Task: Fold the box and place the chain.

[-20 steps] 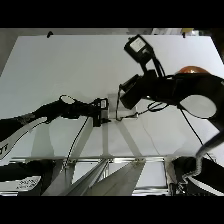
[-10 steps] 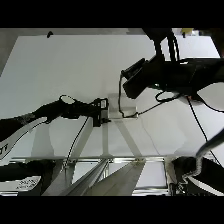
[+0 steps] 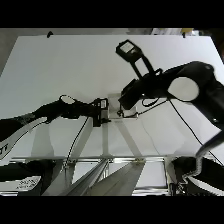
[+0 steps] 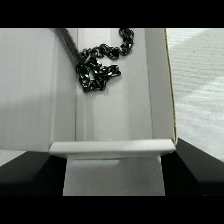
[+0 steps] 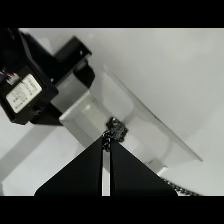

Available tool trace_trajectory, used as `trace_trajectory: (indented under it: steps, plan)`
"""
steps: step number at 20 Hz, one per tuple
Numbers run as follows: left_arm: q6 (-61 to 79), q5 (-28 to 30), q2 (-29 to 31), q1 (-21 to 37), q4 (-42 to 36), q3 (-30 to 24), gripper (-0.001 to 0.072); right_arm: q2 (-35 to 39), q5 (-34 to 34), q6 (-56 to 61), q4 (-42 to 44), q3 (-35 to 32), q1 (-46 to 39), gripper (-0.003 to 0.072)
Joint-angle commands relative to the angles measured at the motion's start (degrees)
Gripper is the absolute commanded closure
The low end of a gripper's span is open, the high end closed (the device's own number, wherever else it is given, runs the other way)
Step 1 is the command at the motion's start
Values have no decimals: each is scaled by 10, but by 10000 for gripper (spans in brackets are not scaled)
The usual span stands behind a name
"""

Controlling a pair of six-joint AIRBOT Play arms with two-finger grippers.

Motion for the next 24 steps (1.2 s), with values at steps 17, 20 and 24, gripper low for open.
trace_trajectory:
  steps: [17, 20, 24]
  plan:
    - [0, 0, 0, 0, 0, 0, 698, -87, 48, -5, 47, -58, -47, 494]
    - [0, 0, 0, 0, 0, 0, 698, -24, 95, -5, 47, -50, -111, 606]
    - [0, 0, 0, 0, 0, 0, 698, -7, 114, -3, 12, -54, -212, 667]
